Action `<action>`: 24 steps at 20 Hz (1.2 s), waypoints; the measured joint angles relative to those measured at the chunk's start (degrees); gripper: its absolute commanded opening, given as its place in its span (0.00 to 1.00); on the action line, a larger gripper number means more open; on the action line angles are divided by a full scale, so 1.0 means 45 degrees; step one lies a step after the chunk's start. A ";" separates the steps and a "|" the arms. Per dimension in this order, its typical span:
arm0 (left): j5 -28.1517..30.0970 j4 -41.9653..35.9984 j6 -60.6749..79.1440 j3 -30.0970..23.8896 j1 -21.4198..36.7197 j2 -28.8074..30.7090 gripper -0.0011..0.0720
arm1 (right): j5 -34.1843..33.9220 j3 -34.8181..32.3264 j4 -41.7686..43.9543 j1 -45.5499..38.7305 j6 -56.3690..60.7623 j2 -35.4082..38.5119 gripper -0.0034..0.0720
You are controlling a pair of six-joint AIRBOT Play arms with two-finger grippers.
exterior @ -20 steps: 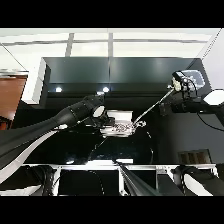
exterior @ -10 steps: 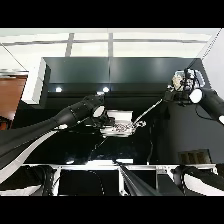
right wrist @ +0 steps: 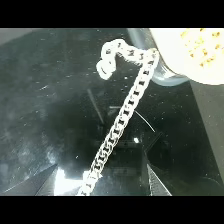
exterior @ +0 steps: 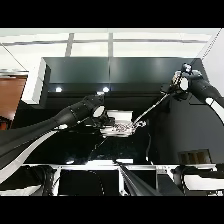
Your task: Fold the box and place the chain.
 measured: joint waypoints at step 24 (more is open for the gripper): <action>-0.0005 -0.0005 0.0000 0.0000 0.0000 0.0000 0.05 | 0.3113 0.0257 0.1928 0.0029 -0.4017 0.3351 0.06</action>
